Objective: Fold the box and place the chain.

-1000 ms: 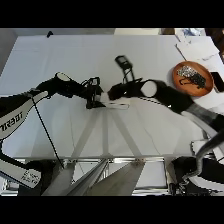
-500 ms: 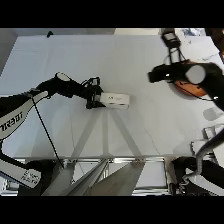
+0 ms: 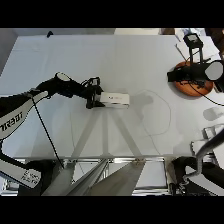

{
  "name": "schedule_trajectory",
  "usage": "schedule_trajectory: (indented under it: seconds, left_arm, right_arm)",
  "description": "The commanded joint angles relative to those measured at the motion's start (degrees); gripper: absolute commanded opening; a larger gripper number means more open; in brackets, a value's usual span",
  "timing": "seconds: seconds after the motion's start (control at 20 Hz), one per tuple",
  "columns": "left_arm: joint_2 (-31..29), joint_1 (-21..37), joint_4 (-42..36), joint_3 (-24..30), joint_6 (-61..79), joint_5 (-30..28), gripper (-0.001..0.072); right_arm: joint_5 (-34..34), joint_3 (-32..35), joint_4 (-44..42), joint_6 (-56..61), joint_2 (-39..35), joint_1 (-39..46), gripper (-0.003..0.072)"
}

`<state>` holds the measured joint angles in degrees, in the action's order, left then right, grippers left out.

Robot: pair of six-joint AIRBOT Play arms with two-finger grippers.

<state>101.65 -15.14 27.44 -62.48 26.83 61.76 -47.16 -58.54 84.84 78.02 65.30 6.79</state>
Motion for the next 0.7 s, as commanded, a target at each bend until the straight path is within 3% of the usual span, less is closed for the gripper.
schedule_trajectory:
  seconds: [0.0,0.25,0.5,0.65]
  left_arm:
    - [-0.2,0.0,0.1,0.0,0.0,0.1,0.0007]
    - [-6.2,0.0,0.1,0.0,-13.0,-1.3,0.0002]
    - [-22.6,0.2,4.2,0.0,-34.4,-14.8,0.0003]
    - [-34.0,0.3,13.0,0.0,-49.2,-24.5,0.0003]
  right_arm:
    - [0.3,0.0,0.2,0.0,0.0,0.4,0.0011]
    - [0.3,0.0,0.2,0.0,0.0,0.4,0.0011]
    - [0.3,0.0,0.2,0.0,0.0,0.4,0.0011]
    - [0.3,0.0,0.2,0.0,0.0,0.4,0.0011]
